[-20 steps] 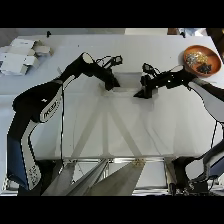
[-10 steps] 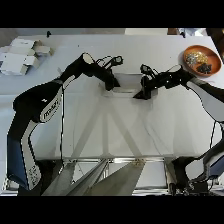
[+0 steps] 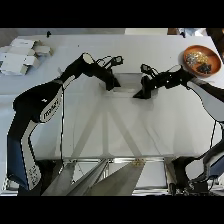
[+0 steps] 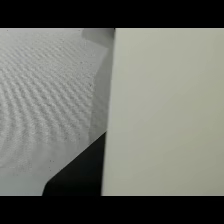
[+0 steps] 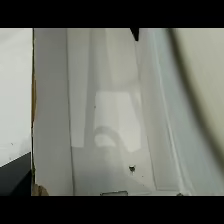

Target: Fold the box and place the chain.

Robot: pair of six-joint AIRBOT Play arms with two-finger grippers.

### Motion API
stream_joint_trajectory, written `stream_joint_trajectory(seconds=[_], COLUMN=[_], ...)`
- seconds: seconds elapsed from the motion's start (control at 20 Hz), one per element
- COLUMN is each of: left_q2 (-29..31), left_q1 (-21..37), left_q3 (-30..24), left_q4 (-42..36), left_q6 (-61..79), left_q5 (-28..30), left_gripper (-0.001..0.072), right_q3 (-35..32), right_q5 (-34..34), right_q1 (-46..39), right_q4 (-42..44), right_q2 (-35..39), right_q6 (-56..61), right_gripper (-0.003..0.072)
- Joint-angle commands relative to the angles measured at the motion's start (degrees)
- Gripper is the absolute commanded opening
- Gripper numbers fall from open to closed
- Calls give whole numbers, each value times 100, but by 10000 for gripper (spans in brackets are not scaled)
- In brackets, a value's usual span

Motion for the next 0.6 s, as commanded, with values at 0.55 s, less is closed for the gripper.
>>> stream_joint_trajectory(seconds=[0.55], left_q2=[4], left_q1=[7], left_q3=[2], left_q4=[22], left_q6=[4], left_q5=[-15], left_gripper=[18], right_q3=[0], right_q5=[170], right_q1=[-57], right_q4=[-422], right_q2=[-4], right_q6=[-13], right_gripper=[685])
